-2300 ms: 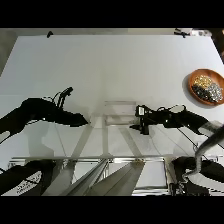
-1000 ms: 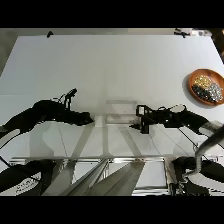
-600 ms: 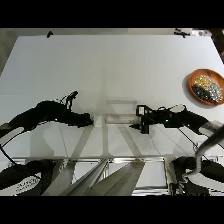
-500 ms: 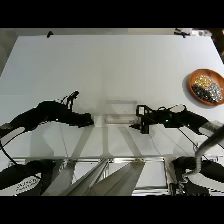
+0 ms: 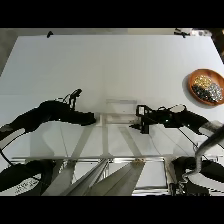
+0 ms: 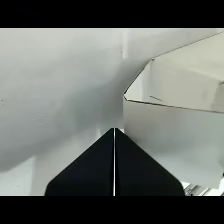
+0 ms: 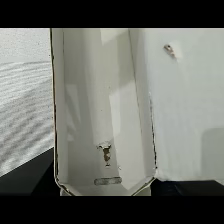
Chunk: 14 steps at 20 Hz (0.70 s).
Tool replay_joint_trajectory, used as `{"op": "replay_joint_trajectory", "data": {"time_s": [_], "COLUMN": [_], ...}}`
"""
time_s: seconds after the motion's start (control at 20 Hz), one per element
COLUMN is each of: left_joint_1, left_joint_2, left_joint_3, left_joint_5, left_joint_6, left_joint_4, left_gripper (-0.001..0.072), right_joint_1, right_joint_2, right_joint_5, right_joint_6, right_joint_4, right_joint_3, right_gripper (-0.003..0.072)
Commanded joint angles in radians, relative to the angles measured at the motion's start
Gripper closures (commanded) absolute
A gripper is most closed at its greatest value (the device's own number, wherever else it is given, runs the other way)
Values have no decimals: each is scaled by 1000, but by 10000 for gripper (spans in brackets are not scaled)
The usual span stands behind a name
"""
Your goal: Fold the box and place the chain.
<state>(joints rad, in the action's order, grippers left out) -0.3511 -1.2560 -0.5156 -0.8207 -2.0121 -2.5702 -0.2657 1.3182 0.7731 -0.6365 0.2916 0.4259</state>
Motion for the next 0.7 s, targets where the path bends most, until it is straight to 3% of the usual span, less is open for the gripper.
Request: {"op": "replay_joint_trajectory", "data": {"time_s": [0.0,0.35,0.4,0.55,0.65], "left_joint_1": [3,-62,-72,-80,-80], "left_joint_2": [57,62,62,64,75], "left_joint_3": [-1,-1,-1,-1,-1], "left_joint_5": [4,58,64,58,56], "left_joint_6": [-3,-31,-33,-34,-34], "left_joint_4": [-3,-70,-74,-81,-83], "left_gripper": [708,698,671,488,487], "right_joint_1": [0,0,0,0,0], "right_joint_2": [-1,-1,-1,-1,-1], "right_joint_5": [0,0,0,0,0], "right_joint_6": [0,0,0,0,0], "right_joint_4": [0,0,0,0,0], "right_joint_3": [0,0,0,0,0], "right_gripper": [344,344,344,344,344]}}
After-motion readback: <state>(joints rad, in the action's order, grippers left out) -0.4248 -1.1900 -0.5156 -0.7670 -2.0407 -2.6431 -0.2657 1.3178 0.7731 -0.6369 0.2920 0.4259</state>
